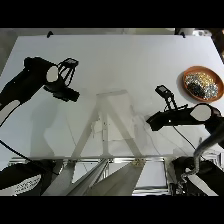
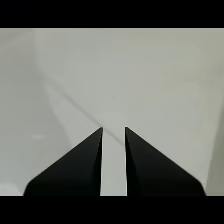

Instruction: Fold the box and place the chain.

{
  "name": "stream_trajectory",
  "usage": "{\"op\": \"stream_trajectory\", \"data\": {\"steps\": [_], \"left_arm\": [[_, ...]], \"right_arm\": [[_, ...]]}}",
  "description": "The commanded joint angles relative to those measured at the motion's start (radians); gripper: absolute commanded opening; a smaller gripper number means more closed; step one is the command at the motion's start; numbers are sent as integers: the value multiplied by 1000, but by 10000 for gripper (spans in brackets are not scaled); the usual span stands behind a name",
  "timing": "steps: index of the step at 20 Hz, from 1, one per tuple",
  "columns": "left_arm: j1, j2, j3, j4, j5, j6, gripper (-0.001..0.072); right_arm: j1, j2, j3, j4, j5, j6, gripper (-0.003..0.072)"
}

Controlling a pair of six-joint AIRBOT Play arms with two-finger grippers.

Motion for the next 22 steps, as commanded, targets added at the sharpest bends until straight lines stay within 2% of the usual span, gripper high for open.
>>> {"op": "stream_trajectory", "data": {"steps": [1,2,4,5,6,8,10,12,14,15,17,19,22], "left_arm": [[11,0,-3,-239,-10,411,220],[22,-1,-3,-367,-43,546,334],[73,-1,-4,-671,-132,795,456],[109,-1,-5,-815,-158,879,497],[142,-3,-5,-904,-164,926,498],[194,-12,-5,-940,-167,948,501],[235,-43,-11,-934,-255,982,501],[274,-81,-44,-988,-311,1015,511],[297,-113,-110,-1108,-293,1093,511],[296,-126,-139,-1127,-271,1123,511],[284,-146,-191,-1102,-191,1146,513],[278,-167,-224,-1091,-126,1154,593],[278,-198,-238,-1111,-53,1172,605]], "right_arm": [[18,-1,-9,-1,-25,5,8],[18,-1,-9,-1,-20,5,8],[18,-1,-9,3,11,4,8],[18,-1,-9,2,32,4,8],[18,-1,-9,2,47,4,8],[18,-1,-9,2,53,4,8],[18,-1,-9,2,43,3,8],[18,-1,-9,3,41,4,8],[18,-1,-9,3,41,4,8],[18,-1,-9,3,41,4,8],[18,-1,-9,7,41,4,8],[18,-1,-9,8,41,4,8],[18,-1,-9,14,41,4,8]]}}
